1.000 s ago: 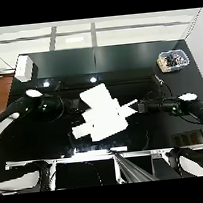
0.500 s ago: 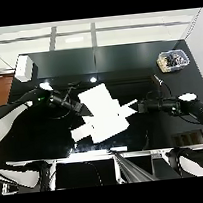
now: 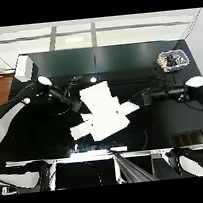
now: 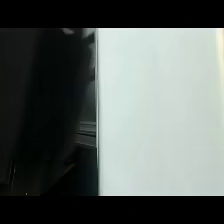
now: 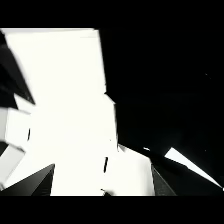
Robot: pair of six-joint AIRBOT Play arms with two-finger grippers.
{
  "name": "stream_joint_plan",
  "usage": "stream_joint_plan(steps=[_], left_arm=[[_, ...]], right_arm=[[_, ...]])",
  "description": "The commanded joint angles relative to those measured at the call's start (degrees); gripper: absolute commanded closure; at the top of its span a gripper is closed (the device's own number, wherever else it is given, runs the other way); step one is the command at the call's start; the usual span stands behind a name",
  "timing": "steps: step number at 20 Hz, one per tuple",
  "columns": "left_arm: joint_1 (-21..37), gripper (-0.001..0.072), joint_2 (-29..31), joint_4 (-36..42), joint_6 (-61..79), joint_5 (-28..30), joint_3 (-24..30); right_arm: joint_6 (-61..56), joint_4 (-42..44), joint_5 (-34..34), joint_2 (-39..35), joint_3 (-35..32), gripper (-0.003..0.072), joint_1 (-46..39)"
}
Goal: Fold the box and place the chain.
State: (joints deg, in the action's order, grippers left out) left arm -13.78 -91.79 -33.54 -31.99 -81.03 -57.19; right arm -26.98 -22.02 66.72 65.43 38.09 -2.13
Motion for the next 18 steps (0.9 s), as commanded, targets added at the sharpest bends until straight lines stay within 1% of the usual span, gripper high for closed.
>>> stream_joint_plan(steps=[1,3,4,5,7,8,11,12,15,18], left_arm=[[-3.7,0.0689,6.3,-2.5,2.7,7.3,1.0],[-6.9,0.0688,10.0,-3.4,10.3,16.0,2.7],[-7.9,0.0686,10.8,-3.1,14.5,19.8,3.3],[-8.8,0.0686,10.5,-3.3,19.5,21.7,3.4],[-9.9,0.0686,9.6,-6.2,30.7,22.6,3.3],[-10.3,0.0686,9.2,-7.9,32.6,22.7,3.3],[-11.3,0.0686,7.5,-12.5,32.7,22.6,3.4],[-11.4,0.0686,6.8,-12.8,32.7,22.8,3.4],[-11.9,0.0686,5.5,-12.5,32.7,24.0,3.4],[-11.9,0.0686,5.5,-12.5,32.6,25.2,3.4]], right_arm=[[-1.9,-11.9,9.8,-0.1,9.8,-0.0020,-0.2],[-0.2,-13.3,9.5,0.0,10.7,-0.0020,1.1],[1.0,-14.9,8.3,0.0,10.7,-0.0020,2.1],[2.3,-17.5,6.3,0.0,10.7,-0.0020,3.4],[5.5,-22.1,2.1,0.0,10.7,-0.0020,6.8],[6.6,-23.6,0.9,0.0,10.7,-0.0020,8.8],[8.9,-30.0,0.3,0.0,10.6,-0.0020,13.6],[8.9,-32.0,-0.1,0.0,10.4,-0.0020,14.7],[9.0,-30.8,-0.3,0.0,7.6,-0.0020,15.6],[9.8,-27.5,-1.9,0.0,3.1,-0.0020,15.9]])
